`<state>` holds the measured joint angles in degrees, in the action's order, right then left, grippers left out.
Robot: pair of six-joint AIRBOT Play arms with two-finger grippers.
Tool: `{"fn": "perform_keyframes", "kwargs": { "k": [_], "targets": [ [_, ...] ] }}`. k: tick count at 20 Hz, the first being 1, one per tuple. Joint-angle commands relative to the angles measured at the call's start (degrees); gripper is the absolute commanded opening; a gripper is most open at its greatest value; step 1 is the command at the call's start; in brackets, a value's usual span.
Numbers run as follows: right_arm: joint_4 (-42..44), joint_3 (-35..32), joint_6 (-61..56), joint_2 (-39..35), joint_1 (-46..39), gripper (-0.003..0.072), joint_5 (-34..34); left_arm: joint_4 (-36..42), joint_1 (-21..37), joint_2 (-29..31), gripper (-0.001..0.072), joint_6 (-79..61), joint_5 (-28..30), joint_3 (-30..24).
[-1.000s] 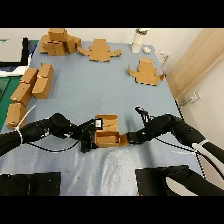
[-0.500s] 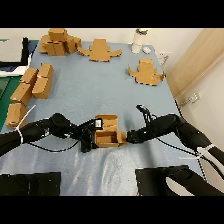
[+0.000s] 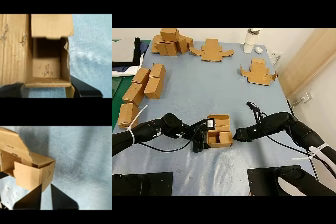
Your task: Fold the box.
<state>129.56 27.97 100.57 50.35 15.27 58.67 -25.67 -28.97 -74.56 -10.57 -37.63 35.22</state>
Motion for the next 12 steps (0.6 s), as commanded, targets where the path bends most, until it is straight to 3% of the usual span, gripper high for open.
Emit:
{"fn": "perform_keyframes", "kwargs": {
  "k": [1,9,12],
  "targets": [
    [0.8,0.1,-0.1,0.0,1.9,0.0321,-0.9,0.0,0.0,0.0,0.0521,0.0,0.0,0.0],
    [-0.8,0.5,-2.4,0.1,3.1,0.032,-3.7,0.0,0.0,0.0,0.0521,0.0,0.0,0.0],
    [-11.8,3.5,-15.9,1.2,8.7,0.0315,-4.7,0.0,0.0,0.0,0.0521,0.0,0.0,0.0]
  ]
}}
